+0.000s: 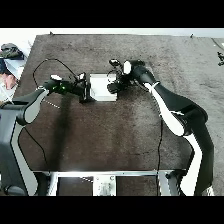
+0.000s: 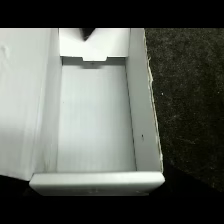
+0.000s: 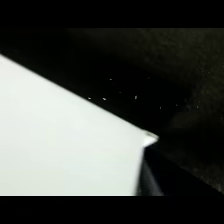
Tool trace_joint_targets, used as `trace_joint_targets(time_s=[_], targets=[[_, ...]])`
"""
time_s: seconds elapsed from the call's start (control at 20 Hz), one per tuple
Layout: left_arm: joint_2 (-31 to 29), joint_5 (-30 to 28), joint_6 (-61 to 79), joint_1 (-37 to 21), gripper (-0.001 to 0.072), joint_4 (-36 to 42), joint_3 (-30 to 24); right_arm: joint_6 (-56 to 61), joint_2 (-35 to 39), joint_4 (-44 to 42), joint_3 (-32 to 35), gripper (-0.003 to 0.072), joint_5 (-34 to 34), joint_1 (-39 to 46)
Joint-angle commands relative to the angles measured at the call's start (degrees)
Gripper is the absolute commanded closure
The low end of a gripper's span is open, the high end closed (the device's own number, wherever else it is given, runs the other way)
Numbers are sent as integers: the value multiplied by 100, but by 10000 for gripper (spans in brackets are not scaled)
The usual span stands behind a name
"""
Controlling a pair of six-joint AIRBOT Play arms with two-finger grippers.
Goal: Fold the box and place the chain.
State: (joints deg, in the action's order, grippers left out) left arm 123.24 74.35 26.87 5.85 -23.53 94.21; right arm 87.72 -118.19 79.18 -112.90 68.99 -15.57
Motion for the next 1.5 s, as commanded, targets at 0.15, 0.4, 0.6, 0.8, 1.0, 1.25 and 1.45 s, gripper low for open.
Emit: trace_joint_targets(time_s=[0.15, 0.4, 0.6, 0.8, 1.0, 1.25, 1.45], targets=[[4, 0, 2, 0, 363, 0, 0, 1294, -146, 957, -238, 257, 127, -201], [4, 0, 2, 0, 363, 0, 0, 1676, -153, 977, -238, 311, 87, -214], [2, 0, 2, 0, 363, 0, 0, 1716, -160, 979, -238, 311, 92, -232], [4, 0, 2, 0, 363, 0, 0, 1781, -177, 1113, -238, 312, 98, -319], [4, 0, 2, 0, 363, 0, 0, 1867, -199, 1300, -238, 312, 120, -407], [4, 0, 2, 0, 363, 0, 0, 2041, -302, 1453, -238, 312, 352, -433], [4, 0, 2, 0, 363, 0, 0, 2063, -302, 1561, -238, 428, 326, -518]])
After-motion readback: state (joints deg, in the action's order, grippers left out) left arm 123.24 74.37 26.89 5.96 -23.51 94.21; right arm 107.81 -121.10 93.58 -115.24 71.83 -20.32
